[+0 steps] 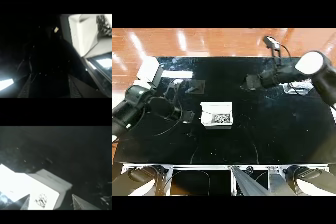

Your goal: Fold the box and place the chain.

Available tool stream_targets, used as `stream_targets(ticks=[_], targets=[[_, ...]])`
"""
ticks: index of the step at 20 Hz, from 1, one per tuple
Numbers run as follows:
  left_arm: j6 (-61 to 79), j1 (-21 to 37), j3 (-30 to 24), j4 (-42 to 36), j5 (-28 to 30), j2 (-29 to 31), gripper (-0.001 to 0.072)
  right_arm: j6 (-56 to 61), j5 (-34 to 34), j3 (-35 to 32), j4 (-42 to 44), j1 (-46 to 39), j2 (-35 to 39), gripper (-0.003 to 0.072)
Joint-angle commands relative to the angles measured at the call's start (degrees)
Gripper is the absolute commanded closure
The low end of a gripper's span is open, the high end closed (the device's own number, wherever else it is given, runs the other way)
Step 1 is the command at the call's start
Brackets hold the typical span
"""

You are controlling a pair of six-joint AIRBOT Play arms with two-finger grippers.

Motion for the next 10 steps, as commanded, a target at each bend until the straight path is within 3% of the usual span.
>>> stream_targets(ticks=[1,4,7,10], targets=[[2.3,3.2,-5.0,-6.1,-4.3,3.3,0.0145,-5.1,1.9,7.8,-1.1,3.4,-8.3,0.0058],[4.4,3.7,-6.6,-8.5,-6.0,3.2,0.0145,-14.9,6.8,10.9,-1.4,7.1,-13.8,0.0058],[5.3,5.9,-6.7,-8.4,-5.8,3.2,0.0145,-15.5,6.1,11.1,-7.5,10.5,-18.5,0.0058],[6.4,9.2,-6.7,-9.9,-5.6,3.2,0.0145,-17.4,5.6,11.1,-6.6,12.0,-21.2,0.0058]])
